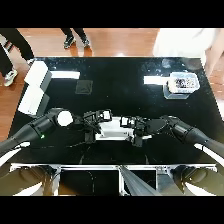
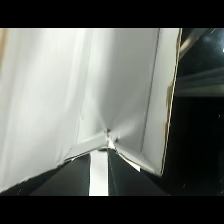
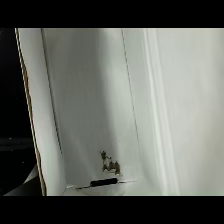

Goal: Fold the box and place the chain.

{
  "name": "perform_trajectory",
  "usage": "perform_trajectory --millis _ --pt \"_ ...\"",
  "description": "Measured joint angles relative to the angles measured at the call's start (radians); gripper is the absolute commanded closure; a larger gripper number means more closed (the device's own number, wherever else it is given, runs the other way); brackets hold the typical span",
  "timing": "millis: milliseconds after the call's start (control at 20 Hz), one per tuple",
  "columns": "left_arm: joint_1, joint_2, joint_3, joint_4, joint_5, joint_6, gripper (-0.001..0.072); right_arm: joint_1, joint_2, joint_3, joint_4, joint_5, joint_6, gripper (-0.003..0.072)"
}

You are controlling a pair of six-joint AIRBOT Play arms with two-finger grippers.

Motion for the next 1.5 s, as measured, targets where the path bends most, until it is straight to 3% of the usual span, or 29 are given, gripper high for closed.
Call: perform_trajectory --millis 350,500,550,600,650,700,750,800,850,900,950,1250,1500 --pt "-0.028 -0.039 0.0 -0.034 0.008 0.024 0.0492 0.0 0.0 0.0 0.0 0.0 0.0 0.0332" --pt "-0.033 -0.044 0.0 -0.031 0.009 0.026 0.0269 0.0 0.0 0.0 0.0 0.0 0.0 0.0331" --pt "-0.034 -0.045 0.0 -0.027 0.009 0.026 0.0281 0.0 0.0 0.0 0.0 0.0 0.0 0.0331" --pt "-0.034 -0.046 0.0 -0.026 0.009 0.026 0.0392 0.0 0.0 0.0 0.0 0.0 0.0 0.0331" --pt "-0.034 -0.046 0.0 -0.023 0.008 0.026 0.0405 0.0 0.0 0.0 0.0 0.0 0.0 0.0331" --pt "-0.035 -0.046 0.0 -0.021 0.008 0.026 0.0345 0.0 0.0 0.0 0.0 0.0 0.0 0.0331" --pt "-0.035 -0.046 0.0 -0.021 0.006 0.027 0.0233 0.0 0.0 0.0 0.0 0.0 0.0 0.0332" --pt "-0.035 -0.046 0.0 -0.021 0.006 0.027 0.0209 0.0 0.0 0.0 0.0 0.0 0.0 0.0331" --pt "-0.035 -0.046 0.0 -0.021 0.006 0.027 0.0284 0.0 0.0 0.0 0.0 0.0 0.0 0.0331" --pt "-0.035 -0.046 0.0 -0.021 0.005 0.026 0.0525 0.0 0.0 0.0 0.0 0.0 0.0 0.0332" --pt "-0.035 -0.046 0.001 -0.021 -0.002 0.026 0.0662 0.0 0.0 0.0 0.0 0.0 0.0 0.0332" --pt "0.021 0.04 0.012 0.002 -0.098 -0.023 0.0687 0.0 0.0 0.0 0.0 0.001 0.0 0.0331" --pt "0.192 0.198 0.013 0.068 -0.161 -0.198 0.0687 0.0 0.0 0.0 0.0 0.003 0.0 0.0331"
